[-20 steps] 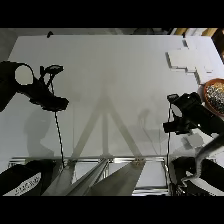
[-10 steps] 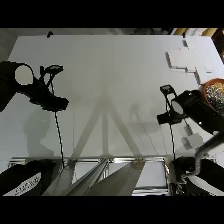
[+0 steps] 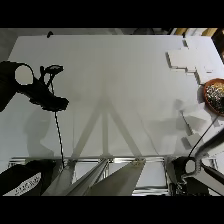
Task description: Fold the box and place the chain.
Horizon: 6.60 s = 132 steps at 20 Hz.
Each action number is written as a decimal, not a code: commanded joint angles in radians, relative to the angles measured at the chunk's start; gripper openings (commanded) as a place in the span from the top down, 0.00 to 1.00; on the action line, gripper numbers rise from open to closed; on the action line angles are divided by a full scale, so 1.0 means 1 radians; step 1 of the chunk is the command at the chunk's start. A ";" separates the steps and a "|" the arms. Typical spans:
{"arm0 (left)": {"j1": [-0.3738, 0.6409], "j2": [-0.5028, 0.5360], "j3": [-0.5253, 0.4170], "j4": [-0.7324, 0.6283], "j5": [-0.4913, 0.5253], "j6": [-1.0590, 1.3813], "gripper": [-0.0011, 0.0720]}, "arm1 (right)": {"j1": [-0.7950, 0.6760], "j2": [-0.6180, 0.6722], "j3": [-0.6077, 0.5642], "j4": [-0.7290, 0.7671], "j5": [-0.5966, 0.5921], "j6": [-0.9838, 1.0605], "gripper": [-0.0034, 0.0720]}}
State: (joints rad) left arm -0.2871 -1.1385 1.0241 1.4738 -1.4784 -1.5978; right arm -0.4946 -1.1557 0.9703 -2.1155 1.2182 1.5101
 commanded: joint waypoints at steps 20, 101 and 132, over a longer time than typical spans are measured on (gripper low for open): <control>0.001 0.001 0.000 0.000 0.000 0.000 0.97 | -0.302 -0.386 0.170 0.114 0.021 -0.535 0.81; -0.376 -0.468 0.066 -0.890 0.492 1.625 0.99 | 0.470 0.583 -0.365 1.119 -0.065 -0.532 0.51; -0.387 -0.452 -0.096 -0.964 0.687 1.737 0.99 | 0.470 0.582 -0.366 1.039 -0.055 -0.532 0.51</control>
State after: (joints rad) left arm -0.6739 -1.5833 0.9291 0.5053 -0.7979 0.1352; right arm -0.0254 -0.5743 0.6044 -1.0767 1.1637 0.9771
